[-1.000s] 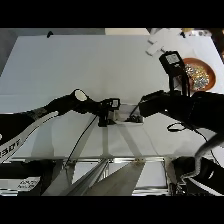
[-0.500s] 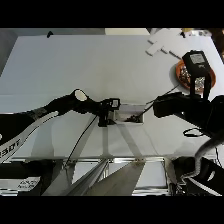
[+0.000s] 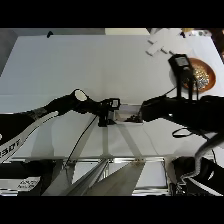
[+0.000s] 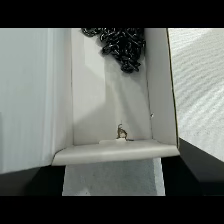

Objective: Fold the box and place the chain.

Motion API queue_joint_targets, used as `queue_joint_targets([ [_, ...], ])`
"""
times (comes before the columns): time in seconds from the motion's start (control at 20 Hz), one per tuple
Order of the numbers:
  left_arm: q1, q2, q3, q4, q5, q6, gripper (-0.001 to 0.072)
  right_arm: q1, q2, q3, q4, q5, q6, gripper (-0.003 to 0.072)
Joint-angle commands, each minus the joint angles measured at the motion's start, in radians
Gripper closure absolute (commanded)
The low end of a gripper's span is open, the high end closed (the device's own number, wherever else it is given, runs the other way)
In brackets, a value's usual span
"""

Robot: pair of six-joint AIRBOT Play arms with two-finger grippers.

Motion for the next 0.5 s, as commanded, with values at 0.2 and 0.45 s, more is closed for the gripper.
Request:
queue_joint_targets([
  [0.2,0.000,0.000,0.000,0.000,0.000,0.000,0.0701,0.001,-0.182,-0.013,0.103,-0.068,-0.068,0.0674],
  [0.45,0.000,0.000,0.000,0.000,0.000,0.000,0.0701,0.001,-0.235,-0.087,0.124,-0.161,-0.085,0.0674],
])
